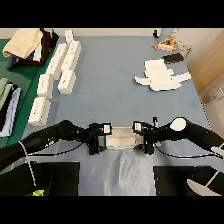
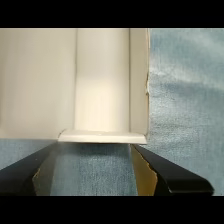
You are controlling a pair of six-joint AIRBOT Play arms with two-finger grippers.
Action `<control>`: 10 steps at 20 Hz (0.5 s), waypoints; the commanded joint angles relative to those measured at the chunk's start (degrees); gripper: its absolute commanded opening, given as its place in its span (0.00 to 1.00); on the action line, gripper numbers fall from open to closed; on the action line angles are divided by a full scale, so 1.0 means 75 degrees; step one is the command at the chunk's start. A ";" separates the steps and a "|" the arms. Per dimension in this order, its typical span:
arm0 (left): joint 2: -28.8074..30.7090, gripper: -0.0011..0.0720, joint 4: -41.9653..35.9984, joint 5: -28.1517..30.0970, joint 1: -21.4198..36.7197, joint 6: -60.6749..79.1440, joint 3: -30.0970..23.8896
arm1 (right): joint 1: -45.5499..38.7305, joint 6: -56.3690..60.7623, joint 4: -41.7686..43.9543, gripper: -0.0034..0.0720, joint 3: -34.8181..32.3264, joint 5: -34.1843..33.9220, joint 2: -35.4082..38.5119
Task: Fold the box.
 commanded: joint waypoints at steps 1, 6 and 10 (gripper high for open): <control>-0.0050 0.97 -0.0297 0.0102 -0.0041 0.0076 0.0006 | -0.0003 0.0003 0.0000 0.72 0.0006 0.0003 0.0006; -0.0050 0.97 -0.0338 -0.0073 -0.0154 0.0131 0.0009 | -0.0003 0.0000 0.0000 0.72 0.0006 0.0003 0.0006; -0.0047 0.97 -0.0233 -0.0093 -0.0201 0.0262 0.0006 | -0.0003 0.0003 0.0000 0.72 0.0006 0.0003 0.0006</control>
